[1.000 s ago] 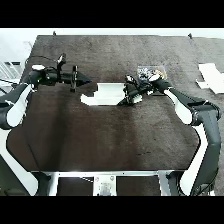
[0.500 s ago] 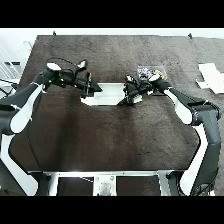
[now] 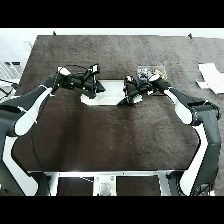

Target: Fold the box and place the chain.

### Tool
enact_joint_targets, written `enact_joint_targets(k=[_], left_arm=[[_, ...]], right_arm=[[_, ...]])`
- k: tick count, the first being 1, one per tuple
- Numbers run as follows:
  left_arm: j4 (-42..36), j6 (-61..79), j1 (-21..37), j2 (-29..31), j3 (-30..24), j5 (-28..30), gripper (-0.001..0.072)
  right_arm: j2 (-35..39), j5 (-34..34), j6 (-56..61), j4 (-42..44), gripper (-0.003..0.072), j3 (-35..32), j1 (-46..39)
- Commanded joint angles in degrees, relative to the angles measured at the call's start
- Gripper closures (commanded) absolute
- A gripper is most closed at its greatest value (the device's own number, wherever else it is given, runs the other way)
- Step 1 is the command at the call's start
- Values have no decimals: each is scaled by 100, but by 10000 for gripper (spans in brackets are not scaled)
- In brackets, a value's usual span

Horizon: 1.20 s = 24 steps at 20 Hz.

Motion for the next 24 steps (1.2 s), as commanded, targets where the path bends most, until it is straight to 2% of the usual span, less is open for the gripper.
enact_joint_targets(k=[1,6,14,18,24], left_arm=[[-13,-31,-15,2,13,592,692],[-146,-24,-15,2,13,920,692],[-310,-103,-17,-4,-37,942,691],[-295,-103,-144,-227,-35,876,691],[-219,-101,-282,-321,48,1246,691]], right_arm=[[-4,2,2,0,92,-2,-2],[-4,2,0,0,91,-2,-2],[-4,2,0,0,91,-2,-2],[-4,2,2,0,92,-2,-2],[-4,2,0,0,92,-2,-2]])
